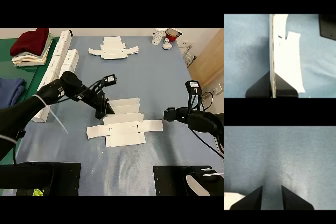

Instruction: Fold the box.

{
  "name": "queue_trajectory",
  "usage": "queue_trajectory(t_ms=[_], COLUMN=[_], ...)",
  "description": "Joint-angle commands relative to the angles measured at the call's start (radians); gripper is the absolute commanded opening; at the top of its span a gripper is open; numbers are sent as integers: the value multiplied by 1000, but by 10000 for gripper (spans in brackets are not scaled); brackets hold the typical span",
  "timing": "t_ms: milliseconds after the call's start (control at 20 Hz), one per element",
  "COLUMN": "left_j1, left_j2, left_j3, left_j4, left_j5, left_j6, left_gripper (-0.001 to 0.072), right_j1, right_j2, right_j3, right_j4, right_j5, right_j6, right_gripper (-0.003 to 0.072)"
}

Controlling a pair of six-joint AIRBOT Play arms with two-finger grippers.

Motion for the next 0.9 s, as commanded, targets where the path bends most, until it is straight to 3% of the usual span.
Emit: queue_trajectory(t_ms=[0,200,300,850], left_j1=[-94,-220,-259,-258], left_j2=[119,217,232,187], left_j3=[-133,-283,-330,-352], left_j4=[2,-41,-45,-43], left_j5=[214,473,546,399], left_j6=[116,227,234,214], left_gripper=[6,5,7,11], right_j1=[0,0,0,0], right_j2=[0,0,0,0], right_j3=[10,10,10,10], right_j4=[-68,-68,-68,-34], right_j5=[8,8,8,6], right_j6=[93,103,103,103], right_gripper=[366,366,366,365])
